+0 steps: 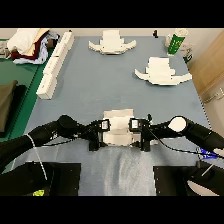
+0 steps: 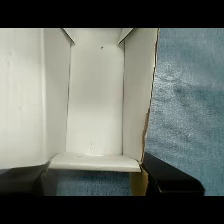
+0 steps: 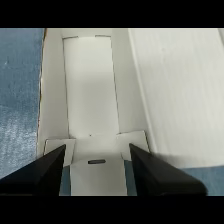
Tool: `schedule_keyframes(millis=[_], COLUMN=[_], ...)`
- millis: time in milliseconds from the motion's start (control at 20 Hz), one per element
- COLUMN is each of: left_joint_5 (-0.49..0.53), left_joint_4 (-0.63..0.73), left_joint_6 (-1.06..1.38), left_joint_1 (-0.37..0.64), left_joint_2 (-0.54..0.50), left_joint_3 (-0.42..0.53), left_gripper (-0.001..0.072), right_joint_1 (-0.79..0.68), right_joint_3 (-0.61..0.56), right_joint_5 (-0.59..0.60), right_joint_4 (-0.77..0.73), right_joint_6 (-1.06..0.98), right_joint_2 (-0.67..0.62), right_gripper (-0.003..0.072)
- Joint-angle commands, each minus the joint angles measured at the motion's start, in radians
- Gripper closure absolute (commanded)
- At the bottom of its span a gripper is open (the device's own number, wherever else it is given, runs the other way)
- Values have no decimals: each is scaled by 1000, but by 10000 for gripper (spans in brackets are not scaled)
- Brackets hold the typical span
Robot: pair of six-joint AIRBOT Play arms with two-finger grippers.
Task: Fold the box.
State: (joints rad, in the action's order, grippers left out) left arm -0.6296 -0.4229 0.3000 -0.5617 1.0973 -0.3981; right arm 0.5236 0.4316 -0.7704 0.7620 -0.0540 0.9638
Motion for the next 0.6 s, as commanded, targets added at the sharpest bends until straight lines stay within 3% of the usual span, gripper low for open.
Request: schedule_keyframes(millis=[0, 50, 150, 200, 250, 300, 450, 550], left_joint_5=[1, 1, 1, 1, 1, 1, 1, 1], left_joint_4=[0, 0, 0, 0, 0, 0, 0, 0], left_joint_6=[-1, -1, -1, -1, -1, -1, -1, -1], left_joint_1=[0, 0, 0, 0, 0, 0, 0, 0], left_joint_2=[0, 0, 0, 0, 0, 0, 0, 0], left_joint_3=[0, 0, 0, 0, 0, 0, 0, 0], left_gripper=[296, 296, 296, 296, 297, 296, 296, 296], right_joint_1=[6, 6, 5, 5, 5, 5, -35, -130], right_joint_3=[0, 0, 17, 33, 51, 70, 95, 94], right_joint_5=[-3, -11, -62, -92, -123, -157, -258, -346], right_joint_4=[10, 35, 150, 263, 389, 531, 925, 1041], right_joint_6=[-24, -76, -316, -533, -772, -1026, -1656, -1867], right_joint_2=[3, -12, -66, -100, -130, -163, -232, -233], right_gripper=[43, 52, 333, 445, 602, 685, 687, 688])
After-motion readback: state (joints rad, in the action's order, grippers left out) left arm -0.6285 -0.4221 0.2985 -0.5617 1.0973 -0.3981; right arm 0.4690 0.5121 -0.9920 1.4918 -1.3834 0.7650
